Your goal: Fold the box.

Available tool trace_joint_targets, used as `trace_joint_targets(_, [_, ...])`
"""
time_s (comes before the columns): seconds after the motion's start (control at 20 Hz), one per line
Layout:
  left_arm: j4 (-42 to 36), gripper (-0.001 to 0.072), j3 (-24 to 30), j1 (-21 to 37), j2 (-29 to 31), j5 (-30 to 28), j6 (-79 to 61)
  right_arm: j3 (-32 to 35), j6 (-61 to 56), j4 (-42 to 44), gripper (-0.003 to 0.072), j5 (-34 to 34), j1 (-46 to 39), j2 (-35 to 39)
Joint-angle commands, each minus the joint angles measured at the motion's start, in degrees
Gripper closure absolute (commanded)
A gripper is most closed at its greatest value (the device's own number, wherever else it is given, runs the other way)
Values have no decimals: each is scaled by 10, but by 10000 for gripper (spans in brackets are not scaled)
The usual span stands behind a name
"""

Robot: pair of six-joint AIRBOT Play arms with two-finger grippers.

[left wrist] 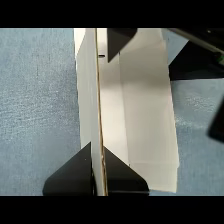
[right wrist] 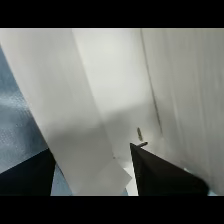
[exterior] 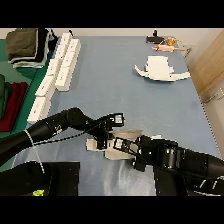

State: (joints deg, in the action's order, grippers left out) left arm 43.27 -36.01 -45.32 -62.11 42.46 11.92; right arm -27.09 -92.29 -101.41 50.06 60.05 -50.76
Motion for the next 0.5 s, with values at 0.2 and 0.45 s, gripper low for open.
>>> trace_joint_targets(0.2, [0, 695, 0, 0, 0, 0, 0, -23, -192, -59, -17, 46, 0, 13])
trace_joint_targets(0.45, [0, 695, 0, 0, 0, 0, 0, -23, -204, -57, -26, 67, 0, 30])
